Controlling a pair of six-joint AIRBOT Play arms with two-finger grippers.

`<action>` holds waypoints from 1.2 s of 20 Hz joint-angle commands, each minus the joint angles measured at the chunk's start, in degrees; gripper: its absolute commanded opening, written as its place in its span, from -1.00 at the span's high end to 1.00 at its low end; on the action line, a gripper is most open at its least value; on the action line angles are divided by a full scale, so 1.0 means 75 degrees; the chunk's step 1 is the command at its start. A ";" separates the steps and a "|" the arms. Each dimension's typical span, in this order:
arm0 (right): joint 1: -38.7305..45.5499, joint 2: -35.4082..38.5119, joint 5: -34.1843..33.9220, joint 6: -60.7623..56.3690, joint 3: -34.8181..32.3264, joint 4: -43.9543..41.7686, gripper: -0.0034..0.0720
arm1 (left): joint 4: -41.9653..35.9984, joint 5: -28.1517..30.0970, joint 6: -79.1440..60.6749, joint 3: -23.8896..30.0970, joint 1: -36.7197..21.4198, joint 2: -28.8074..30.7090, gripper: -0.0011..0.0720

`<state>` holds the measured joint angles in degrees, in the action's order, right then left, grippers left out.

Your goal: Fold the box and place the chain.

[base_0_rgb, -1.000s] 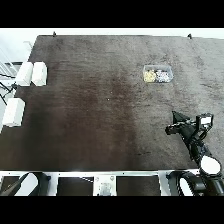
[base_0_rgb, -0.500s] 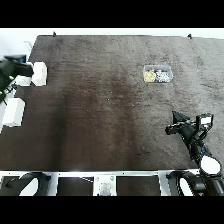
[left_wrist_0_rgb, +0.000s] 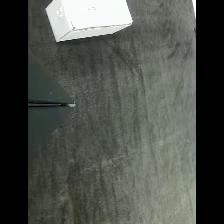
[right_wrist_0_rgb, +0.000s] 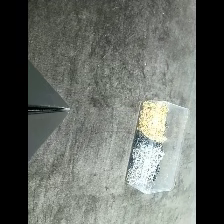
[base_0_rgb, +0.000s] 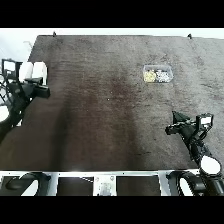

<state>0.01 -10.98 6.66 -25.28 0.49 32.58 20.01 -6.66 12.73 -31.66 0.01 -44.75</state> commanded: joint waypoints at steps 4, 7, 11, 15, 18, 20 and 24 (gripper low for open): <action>-0.0006 0.0000 0.0003 -0.0003 -0.0003 0.0000 0.88 | -0.0187 0.0012 0.0064 0.1909 0.0047 0.2328 0.94; -0.0006 0.0000 0.0003 -0.0003 -0.0003 -0.0003 0.88 | -0.0192 0.0038 0.0146 0.2745 0.0047 0.3509 0.94; -0.0006 0.0000 0.0003 -0.0003 -0.0003 0.0000 0.88 | -0.0187 0.0029 0.0361 0.3383 0.0047 0.4488 0.93; -0.0006 0.0000 0.0000 -0.0003 -0.0003 0.0000 0.88 | -0.0175 0.0035 0.0361 0.3404 0.0047 0.4538 0.92; -0.0006 0.0000 0.0003 -0.0003 -0.0003 0.0000 0.88 | -0.0175 0.0029 0.0361 0.3401 0.0047 0.4538 0.92; -0.0006 0.0000 0.0000 -0.0003 -0.0003 0.0000 0.88 | -0.0175 0.0029 0.0361 0.3401 0.0047 0.4538 0.92; -0.0006 0.0000 0.0003 -0.0003 -0.0003 0.0000 0.88 | -0.0175 0.0029 0.0361 0.3401 0.0047 0.4538 0.92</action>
<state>0.01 -10.98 6.66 -25.28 0.49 32.58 18.70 -6.44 15.42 -6.20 0.36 -10.81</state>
